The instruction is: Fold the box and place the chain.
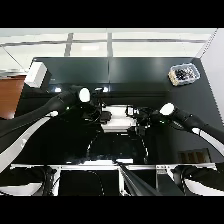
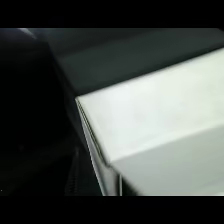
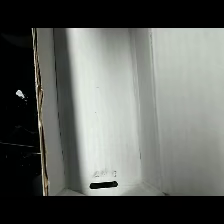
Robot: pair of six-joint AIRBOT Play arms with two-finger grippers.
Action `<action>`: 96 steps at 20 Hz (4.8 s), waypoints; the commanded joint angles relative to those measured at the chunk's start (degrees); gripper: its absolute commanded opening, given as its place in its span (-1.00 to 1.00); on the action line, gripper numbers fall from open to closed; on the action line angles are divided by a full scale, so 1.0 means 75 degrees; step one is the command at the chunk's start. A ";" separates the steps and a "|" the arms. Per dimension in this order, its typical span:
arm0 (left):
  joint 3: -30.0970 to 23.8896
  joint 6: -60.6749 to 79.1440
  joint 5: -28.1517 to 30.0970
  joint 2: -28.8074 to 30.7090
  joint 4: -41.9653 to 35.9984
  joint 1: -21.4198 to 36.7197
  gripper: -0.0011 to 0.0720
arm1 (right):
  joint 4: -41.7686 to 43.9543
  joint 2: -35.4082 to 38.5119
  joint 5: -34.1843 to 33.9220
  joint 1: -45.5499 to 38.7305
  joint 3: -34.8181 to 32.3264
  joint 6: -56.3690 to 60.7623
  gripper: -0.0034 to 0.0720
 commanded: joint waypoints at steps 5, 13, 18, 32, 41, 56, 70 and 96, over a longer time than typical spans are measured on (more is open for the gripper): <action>0.1268 -0.1874 -0.1288 -0.0740 0.2005 -0.0831 -0.21 | 0.0000 -0.0006 0.0003 -0.0003 0.0003 0.0000 -0.40; 0.1274 -0.2687 -0.0968 -0.0810 0.1781 -0.0935 -0.46 | 0.0000 -0.0006 0.0003 -0.0003 0.0003 0.0000 -0.40; 0.1276 -0.2678 -0.0924 -0.0813 0.1614 -0.0935 -0.90 | 0.0000 -0.0006 0.0003 -0.0003 0.0003 0.0000 -0.40; 0.1294 -0.2769 -0.0813 -0.0816 0.1594 -0.0933 -0.91 | -0.0029 0.0114 0.0044 -0.0009 0.0003 0.0181 0.86; 0.1294 -0.2763 -0.0898 -0.0816 0.1620 -0.0933 -0.90 | -0.1102 0.1396 0.0326 -0.0411 0.0003 0.0204 0.86; 0.1294 -0.2646 -0.0927 -0.0816 0.1620 -0.0921 -0.90 | 0.0860 0.0801 0.0629 -0.0233 -0.0006 0.0163 -0.45; 0.1294 -0.2643 -0.0950 -0.0816 0.1623 -0.0921 -0.90 | 0.0239 0.0682 0.0172 0.0134 0.0009 0.2900 -0.88; 0.1294 -0.2646 -0.0941 -0.0816 0.1617 -0.0921 -0.90 | 0.1510 -0.0172 0.4103 -0.2943 0.0119 0.8416 0.77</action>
